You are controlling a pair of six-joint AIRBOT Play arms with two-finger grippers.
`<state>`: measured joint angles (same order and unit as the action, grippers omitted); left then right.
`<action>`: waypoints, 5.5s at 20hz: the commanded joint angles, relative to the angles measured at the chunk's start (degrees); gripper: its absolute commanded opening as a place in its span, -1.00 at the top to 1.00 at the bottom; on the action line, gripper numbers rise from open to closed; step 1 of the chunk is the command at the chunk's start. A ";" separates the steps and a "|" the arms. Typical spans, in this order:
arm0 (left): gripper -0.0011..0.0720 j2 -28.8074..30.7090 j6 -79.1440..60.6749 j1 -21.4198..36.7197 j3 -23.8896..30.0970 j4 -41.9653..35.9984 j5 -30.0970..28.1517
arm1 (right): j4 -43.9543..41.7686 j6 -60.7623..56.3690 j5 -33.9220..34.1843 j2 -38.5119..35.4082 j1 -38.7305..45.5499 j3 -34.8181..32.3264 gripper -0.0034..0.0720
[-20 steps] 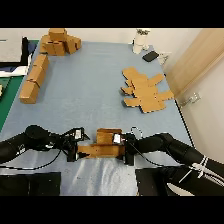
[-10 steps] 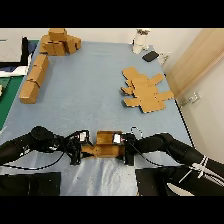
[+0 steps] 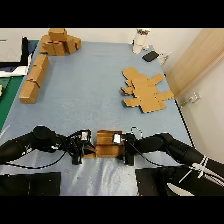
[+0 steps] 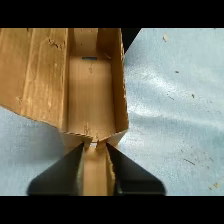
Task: Fold the box.
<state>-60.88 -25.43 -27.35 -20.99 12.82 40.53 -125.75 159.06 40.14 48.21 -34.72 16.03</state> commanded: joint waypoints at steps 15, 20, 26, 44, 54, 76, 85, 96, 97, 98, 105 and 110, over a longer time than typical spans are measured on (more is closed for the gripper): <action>0.13 -2.01 -4.59 -3.89 -1.31 -6.21 -2.93 | -0.02 -0.02 -0.04 0.02 -0.04 -0.04 -0.40; -0.44 -2.12 -4.09 -4.09 -1.33 -6.21 -2.58 | -0.02 -0.02 -0.02 0.02 -0.04 -0.04 -0.40; 0.59 -1.75 -0.28 -3.45 -1.31 -2.16 -2.86 | -0.02 -0.02 -0.04 0.02 -0.04 -0.04 -0.40; 0.94 23.17 109.44 11.69 3.96 39.12 10.10 | -0.02 -0.02 -0.02 0.02 -0.04 -0.04 -0.40; 0.94 10.62 107.32 -6.67 3.54 23.58 -5.66 | -0.02 -0.02 -0.04 0.02 -0.04 -0.04 -0.40; 0.18 10.51 105.85 -2.97 -2.29 22.91 -0.09 | -0.02 -0.02 -0.02 0.02 -0.04 -0.04 -0.40; 0.10 10.27 97.20 -3.04 -5.44 19.74 3.69 | -0.02 -0.02 -0.04 0.02 -0.04 -0.04 -0.40; -0.53 4.92 98.73 -3.04 -5.49 15.47 -0.35 | -0.02 -0.02 -0.04 0.02 -0.04 -0.04 -0.40; -0.45 4.92 98.71 -3.04 -5.49 15.41 -1.79 | -0.02 -0.02 -0.04 0.02 -0.04 -0.04 -0.40; -0.45 4.90 98.77 -3.04 -5.60 15.43 -2.14 | -0.02 -0.02 -0.02 0.02 -0.04 -0.04 -0.40; -0.32 4.79 101.90 -11.47 -6.10 18.01 -8.00 | -0.02 -0.02 -0.04 0.02 -0.04 -0.04 -0.40; -0.32 2.84 117.07 -14.23 -9.68 30.77 -7.82 | -0.02 -0.02 -0.02 0.02 -0.04 -0.04 -0.40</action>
<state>-56.95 82.74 -40.05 -28.99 36.47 33.23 -125.75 159.04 40.12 48.21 -34.72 16.03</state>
